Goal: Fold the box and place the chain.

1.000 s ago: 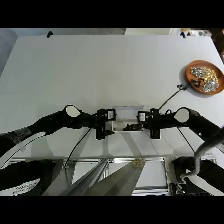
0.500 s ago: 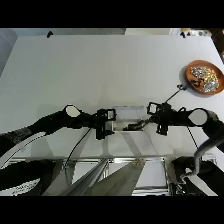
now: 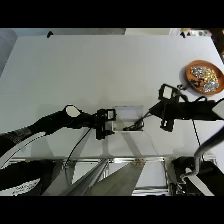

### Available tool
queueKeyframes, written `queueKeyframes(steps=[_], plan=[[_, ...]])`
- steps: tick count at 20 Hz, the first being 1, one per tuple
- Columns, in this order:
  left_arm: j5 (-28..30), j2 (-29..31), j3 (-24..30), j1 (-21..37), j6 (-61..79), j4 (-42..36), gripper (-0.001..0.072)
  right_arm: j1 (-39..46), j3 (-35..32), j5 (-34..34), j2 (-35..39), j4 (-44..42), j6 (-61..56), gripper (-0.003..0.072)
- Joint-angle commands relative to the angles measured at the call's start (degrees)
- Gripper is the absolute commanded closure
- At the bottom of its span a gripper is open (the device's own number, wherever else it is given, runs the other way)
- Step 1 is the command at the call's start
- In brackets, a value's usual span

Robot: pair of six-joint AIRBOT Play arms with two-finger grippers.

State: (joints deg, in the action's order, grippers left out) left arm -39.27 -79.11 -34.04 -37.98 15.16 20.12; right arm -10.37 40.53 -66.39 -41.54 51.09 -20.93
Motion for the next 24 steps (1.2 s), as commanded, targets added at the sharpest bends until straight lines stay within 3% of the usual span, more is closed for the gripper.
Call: queueKeyframes(steps=[1,6,10,18,24], plan=[[0.02,0.02,0.0,0.02,0.02,0.02,0.0397,-1.07,5.7,-6.73,0.35,-6.25,-3.3,0.066],[0.0,0.02,0.0,0.02,0.02,0.02,0.0397,-11.02,6.91,-6.21,0.22,-6.56,-3.34,0.066],[0.02,0.02,0.0,0.02,0.02,0.02,0.0397,-17.4,6.88,-1.55,-1.75,-6.05,-7.48,0.0659],[0.02,0.02,0.0,0.02,0.02,0.02,0.0397,-18.12,6.67,-1.03,-15.69,-3.19,-15.82,0.0658],[0.0,0.02,0.0,0.02,0.0,0.02,0.0397,-18.12,5.14,1.66,-22.16,-2.67,-22.56,0.0638]])
